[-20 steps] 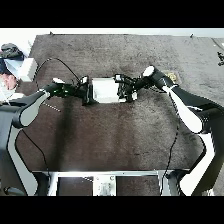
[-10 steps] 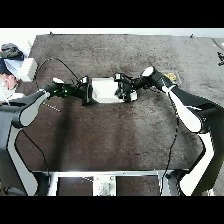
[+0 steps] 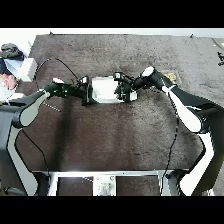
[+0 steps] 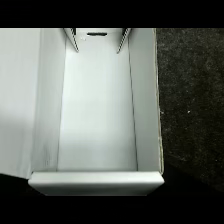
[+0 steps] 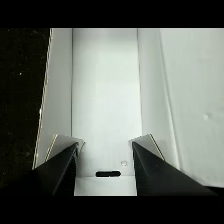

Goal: Fold the box and place the chain.

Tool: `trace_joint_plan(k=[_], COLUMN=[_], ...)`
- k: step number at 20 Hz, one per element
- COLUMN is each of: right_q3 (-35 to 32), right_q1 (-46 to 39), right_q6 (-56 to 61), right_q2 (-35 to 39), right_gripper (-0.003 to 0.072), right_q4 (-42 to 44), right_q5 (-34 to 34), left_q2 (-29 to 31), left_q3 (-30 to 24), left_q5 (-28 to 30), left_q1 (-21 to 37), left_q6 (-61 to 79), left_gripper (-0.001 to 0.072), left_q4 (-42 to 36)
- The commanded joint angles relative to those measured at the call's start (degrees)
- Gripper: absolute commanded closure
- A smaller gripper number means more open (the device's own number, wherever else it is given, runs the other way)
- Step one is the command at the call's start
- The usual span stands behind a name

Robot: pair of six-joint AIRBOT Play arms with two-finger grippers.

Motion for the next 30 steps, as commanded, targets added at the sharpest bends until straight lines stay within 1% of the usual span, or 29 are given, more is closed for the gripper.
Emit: trace_joint_plan(k=[1,2,3,4,6,7,9,10,11,12,15,16,17,18,21,26,28,30], right_q3=[0.0,0.0,0.0,0.0,0.0,0.0,0.0,0.0,0.0,0.0,0.0,0.0,0.0,0.0,0.0,0.0,0.0,-0.2], right_q1=[0.0,0.0,0.0,-0.1,-0.1,-0.1,-0.1,-0.1,-0.1,-0.2,-1.2,-1.9,-2.7,-3.4,-5.7,-11.0,-13.9,-16.4], right_q6=[0.0,0.0,0.0,0.0,0.0,0.0,0.4,1.2,2.0,2.9,10.0,12.3,14.0,16.1,24.0,49.4,58.0,63.1], right_q2=[0.0,0.0,0.0,0.0,0.0,0.0,0.0,0.0,0.0,0.1,0.1,0.3,0.7,1.3,4.1,9.3,9.5,8.9], right_gripper=[0.0265,0.0207,0.0041,-0.0001,0.0004,0.0136,0.0291,0.0289,0.0321,0.0483,0.0495,0.0546,0.0660,0.0671,0.0672,0.0672,0.0672,0.0672], right_q4=[0.0,-0.1,-0.2,-0.2,-0.2,-0.6,-1.5,-1.9,-2.5,-3.8,-7.1,-7.3,-7.3,-7.2,-7.0,-7.1,-7.1,-7.1], right_q5=[0.2,0.2,0.2,0.2,0.2,0.2,0.3,0.2,0.2,0.3,0.5,1.5,2.4,2.7,2.3,2.0,2.2,2.5], left_q2=[0.0,0.0,0.0,0.0,0.0,0.0,0.0,0.0,0.0,0.0,0.0,0.0,0.0,0.0,0.0,0.0,0.0,0.0], left_q3=[0.0,0.0,0.0,0.0,0.0,0.0,0.0,0.0,0.0,0.0,0.0,0.0,0.0,0.0,0.0,0.0,0.0,0.0], left_q5=[0.0,0.0,0.0,0.0,0.0,0.0,0.0,0.0,0.0,0.0,0.0,0.1,0.1,0.1,0.1,0.1,0.1,0.1], left_q1=[0.0,0.0,0.0,0.0,0.0,0.0,0.0,0.0,0.0,0.0,0.0,0.0,0.0,0.0,0.0,0.0,0.0,0.0], left_q6=[0.0,0.0,0.0,0.0,0.0,0.0,0.0,0.0,0.0,0.0,0.0,0.0,0.0,0.0,0.0,0.0,0.0,0.0], left_gripper=[0.0384,0.0384,0.0384,0.0384,0.0384,0.0384,0.0384,0.0384,0.0384,0.0384,0.0384,0.0384,0.0384,0.0384,0.0384,0.0384,0.0384,0.0384], left_q4=[0.0,0.0,0.0,0.0,0.0,0.0,0.0,0.0,0.0,0.0,0.0,0.0,0.0,0.0,0.0,0.0,0.0,0.0])
